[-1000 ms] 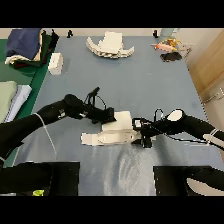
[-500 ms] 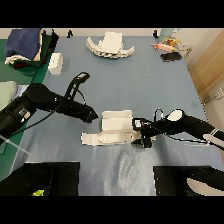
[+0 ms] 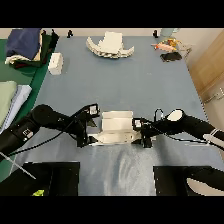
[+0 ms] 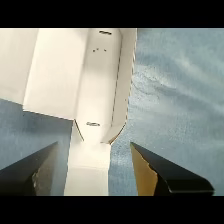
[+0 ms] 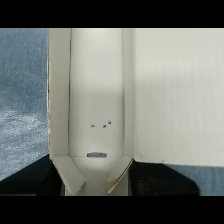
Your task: Fold the box.
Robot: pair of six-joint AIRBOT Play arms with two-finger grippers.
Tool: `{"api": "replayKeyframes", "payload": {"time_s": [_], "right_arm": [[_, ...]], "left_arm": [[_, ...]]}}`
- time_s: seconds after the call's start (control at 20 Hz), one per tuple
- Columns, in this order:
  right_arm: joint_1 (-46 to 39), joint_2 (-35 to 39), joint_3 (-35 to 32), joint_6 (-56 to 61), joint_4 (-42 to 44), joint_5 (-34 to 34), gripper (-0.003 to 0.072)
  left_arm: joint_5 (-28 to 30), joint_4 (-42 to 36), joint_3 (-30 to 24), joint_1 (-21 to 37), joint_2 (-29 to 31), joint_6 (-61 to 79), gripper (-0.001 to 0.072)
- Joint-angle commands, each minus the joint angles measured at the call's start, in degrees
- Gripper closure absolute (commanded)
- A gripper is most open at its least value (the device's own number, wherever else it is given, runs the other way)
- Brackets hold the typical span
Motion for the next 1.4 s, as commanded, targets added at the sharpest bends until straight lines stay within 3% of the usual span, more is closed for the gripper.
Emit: {"api": "replayKeyframes", "payload": {"time_s": [0.0, 0.3, 0.35, 0.4, 0.5, 0.55, 0.6, 0.75, 1.15, 1.2, 1.25, 1.3, 1.35], "right_arm": [[-0.04, 0.04, 0.04, 0.02, -0.02, 0.02, 0.0172], [-0.04, 0.04, 0.04, 0.02, -0.02, 0.02, 0.0172], [-0.04, 0.04, 0.04, 0.02, -0.02, 0.02, 0.0172], [-0.04, 0.04, 0.04, 0.02, -0.02, 0.02, 0.0172], [-0.04, 0.04, 0.04, 0.02, -0.02, 0.00, 0.0172], [-0.04, 0.04, 0.04, 0.02, -0.02, 0.02, 0.0172], [-0.04, 0.04, 0.04, 0.02, -0.02, 0.02, 0.0172], [-0.04, 0.04, 0.04, 0.02, -0.02, 0.02, 0.0172], [-0.04, 0.04, 0.04, 0.02, -0.02, 0.02, 0.0172], [-0.04, 0.04, 0.04, 0.02, -0.02, 0.02, 0.0172], [-0.04, 0.04, 0.04, 0.02, -0.02, 0.02, 0.0172], [-0.04, 0.04, 0.04, 0.02, -0.02, 0.00, 0.0172], [-0.04, 0.04, 0.04, 0.02, -0.02, 0.02, 0.0172]], "left_arm": [[5.03, -3.26, -4.81, 0.44, -2.14, 13.73, 0.0020], [9.64, -10.69, -5.09, -0.07, -9.97, 20.17, 0.0022], [9.88, -12.00, -5.09, -0.70, -10.62, 20.87, 0.0128], [10.16, -12.28, -5.09, -1.55, -10.99, 21.51, 0.0300], [11.32, -12.33, -5.11, -2.45, -11.50, 21.40, 0.0478], [11.56, -12.31, -5.11, -2.64, -11.65, 21.35, 0.0541], [11.56, -12.41, -5.11, -2.67, -11.74, 21.35, 0.0546], [11.56, -12.94, -5.11, -2.67, -11.76, 21.38, 0.0546], [15.52, -23.74, -5.11, -6.49, -15.41, 25.90, 0.0539], [15.43, -23.78, -5.11, -6.60, -15.87, 25.83, 0.0440], [15.50, -23.78, -5.11, -6.58, -16.04, 25.66, 0.0151], [15.65, -23.78, -5.11, -6.58, -16.02, 25.35, 0.0028], [15.63, -23.76, -5.11, -6.54, -15.98, 25.38, 0.0029]]}}
